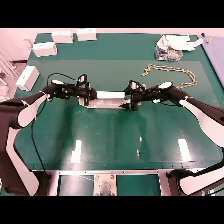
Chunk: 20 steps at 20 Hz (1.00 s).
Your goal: Fold the box and place the chain.
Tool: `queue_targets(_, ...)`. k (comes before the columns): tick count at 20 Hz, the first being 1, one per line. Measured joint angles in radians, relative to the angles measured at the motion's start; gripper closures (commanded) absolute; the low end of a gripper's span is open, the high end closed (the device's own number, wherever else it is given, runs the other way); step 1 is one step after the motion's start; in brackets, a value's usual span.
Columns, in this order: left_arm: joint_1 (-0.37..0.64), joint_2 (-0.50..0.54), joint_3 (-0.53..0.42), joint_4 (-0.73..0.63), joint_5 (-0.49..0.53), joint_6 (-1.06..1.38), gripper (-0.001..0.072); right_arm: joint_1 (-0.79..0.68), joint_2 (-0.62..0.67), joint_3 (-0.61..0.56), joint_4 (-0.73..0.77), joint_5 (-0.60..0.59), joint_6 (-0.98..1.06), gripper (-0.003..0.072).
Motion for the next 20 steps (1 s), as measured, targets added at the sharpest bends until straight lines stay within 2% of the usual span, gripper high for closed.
queue_targets(10, 0.000, 0.000, 0.000, 0.000, 0.001, 0.000, 0.0689, 0.010, -0.116, 0.125, -0.061, 0.088, 0.000, 0.0028)
queue_targets(20, 0.000, 0.000, 0.000, 0.000, 0.001, 0.000, 0.0690, 0.010, -0.156, 0.159, -0.080, 0.124, 0.001, 0.0049)
